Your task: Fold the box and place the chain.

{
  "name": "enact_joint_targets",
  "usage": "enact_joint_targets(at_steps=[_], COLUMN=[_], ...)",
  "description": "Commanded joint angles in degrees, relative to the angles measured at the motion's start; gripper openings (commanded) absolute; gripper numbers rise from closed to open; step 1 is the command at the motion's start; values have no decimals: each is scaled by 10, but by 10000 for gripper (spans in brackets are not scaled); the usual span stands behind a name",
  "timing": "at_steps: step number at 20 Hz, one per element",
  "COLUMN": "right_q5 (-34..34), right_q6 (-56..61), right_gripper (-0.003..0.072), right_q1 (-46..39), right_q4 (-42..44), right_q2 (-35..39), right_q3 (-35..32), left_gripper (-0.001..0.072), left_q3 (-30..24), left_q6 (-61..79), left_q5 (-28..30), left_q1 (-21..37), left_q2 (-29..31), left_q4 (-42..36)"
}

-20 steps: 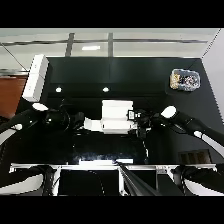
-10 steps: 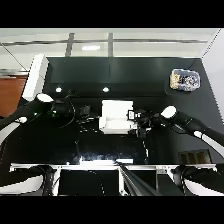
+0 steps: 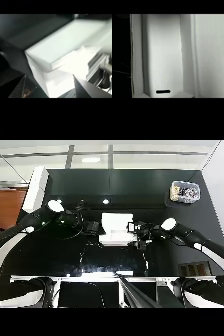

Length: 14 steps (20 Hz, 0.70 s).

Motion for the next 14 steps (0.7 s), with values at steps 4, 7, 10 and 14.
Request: enact_joint_targets(at_steps=[4, 7, 10, 14], right_q5=[0, 0, -1, -2], right_q6=[-3, -3, -2, -2], right_gripper=[161, 161, 161, 161], right_q1=[0, 0, 1, 2], right_q4=[-1, -1, -1, -1], right_q2=[0, 0, 0, 0], right_q3=[0, 0, 0, 0], left_gripper=[696, 697, 696, 684], left_q3=[17, 17, 17, 17], left_q6=[-15, -15, -15, -85], left_q5=[2, -12, -8, 40], left_q1=[20, 17, -6, -46], left_q2=[0, 0, 0, 0], left_q4=[12, 12, 13, 66])
